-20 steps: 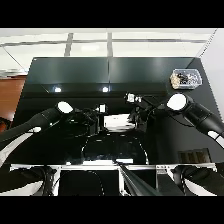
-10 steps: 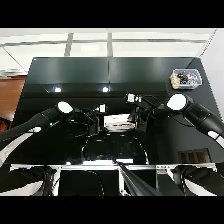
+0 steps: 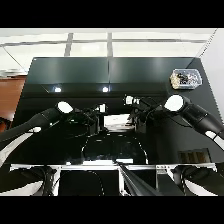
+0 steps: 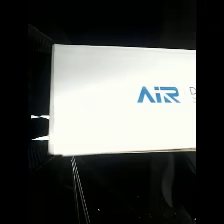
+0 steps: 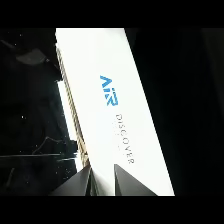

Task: Fold the box and place the chain.

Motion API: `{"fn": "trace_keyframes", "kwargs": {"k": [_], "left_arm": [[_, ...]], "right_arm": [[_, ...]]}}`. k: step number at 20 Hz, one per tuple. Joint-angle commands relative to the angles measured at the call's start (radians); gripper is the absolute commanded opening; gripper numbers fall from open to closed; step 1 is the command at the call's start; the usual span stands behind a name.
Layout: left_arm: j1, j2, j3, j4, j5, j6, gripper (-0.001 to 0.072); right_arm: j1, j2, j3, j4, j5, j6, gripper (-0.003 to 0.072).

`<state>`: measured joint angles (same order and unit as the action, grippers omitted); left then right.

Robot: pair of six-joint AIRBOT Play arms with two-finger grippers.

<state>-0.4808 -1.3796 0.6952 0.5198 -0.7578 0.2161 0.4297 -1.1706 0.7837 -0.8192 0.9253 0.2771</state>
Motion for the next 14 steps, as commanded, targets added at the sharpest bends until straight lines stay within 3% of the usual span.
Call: {"fn": "trace_keyframes", "kwargs": {"k": [1, 2, 7, 13, 14], "left_arm": [[-0.001, 0.0, 0.0, 0.0, 0.0, 0.001, 0.0373], [-0.001, 0.0, 0.0, 0.0, 0.0, 0.002, 0.0373], [-0.001, 0.0, 0.0, 0.0, 0.0, 0.001, 0.0374], [-0.001, 0.0, 0.0, 0.0, 0.0, 0.001, 0.0374], [-0.001, 0.0, 0.0, 0.0, 0.0, 0.001, 0.0373]], "right_arm": [[0.011, -0.017, -0.001, -0.005, -0.008, 0.02, 0.0175], [0.011, -0.021, -0.001, -0.005, -0.012, 0.031, 0.0271], [0.008, -0.008, 0.005, -0.009, -0.011, 0.091, 0.0265], [-0.055, 0.126, 0.035, -0.008, 0.055, 0.517, 0.0264], [-0.068, 0.124, 0.032, -0.008, 0.087, 0.597, 0.0222]]}}
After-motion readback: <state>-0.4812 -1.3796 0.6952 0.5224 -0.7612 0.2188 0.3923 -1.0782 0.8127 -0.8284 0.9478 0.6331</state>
